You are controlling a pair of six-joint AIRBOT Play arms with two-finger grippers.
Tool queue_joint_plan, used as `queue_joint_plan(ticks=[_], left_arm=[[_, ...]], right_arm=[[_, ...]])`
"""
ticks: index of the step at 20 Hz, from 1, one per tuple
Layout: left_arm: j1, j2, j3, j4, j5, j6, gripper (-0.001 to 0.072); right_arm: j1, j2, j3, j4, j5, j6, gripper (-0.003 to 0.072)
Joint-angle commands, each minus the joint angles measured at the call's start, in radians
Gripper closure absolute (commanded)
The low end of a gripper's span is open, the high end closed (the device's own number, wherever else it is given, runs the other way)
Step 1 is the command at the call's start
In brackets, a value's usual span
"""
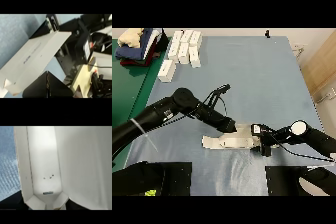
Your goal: Fold the box.
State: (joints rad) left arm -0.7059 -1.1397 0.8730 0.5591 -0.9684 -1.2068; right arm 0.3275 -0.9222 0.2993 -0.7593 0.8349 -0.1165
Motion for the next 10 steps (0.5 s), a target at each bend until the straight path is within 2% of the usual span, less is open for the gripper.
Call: queue_joint_plan(ticks=[1, 6, 10], left_arm=[[0.023, -0.119, 0.071, -0.048, 0.015, -0.03, 0.0694], [0.126, -0.225, 0.071, -0.121, 0.011, -0.069, 0.0694], [0.136, -0.311, 0.071, -0.116, -0.046, -0.077, 0.0694]], right_arm=[[0.0, 0.001, 0.001, 0.0, 0.0, 0.0, 0.0143], [0.0, 0.001, 0.001, 0.0, 0.001, 0.0, 0.0143], [0.0, 0.001, 0.001, 0.0, 0.001, 0.0, 0.0143]])
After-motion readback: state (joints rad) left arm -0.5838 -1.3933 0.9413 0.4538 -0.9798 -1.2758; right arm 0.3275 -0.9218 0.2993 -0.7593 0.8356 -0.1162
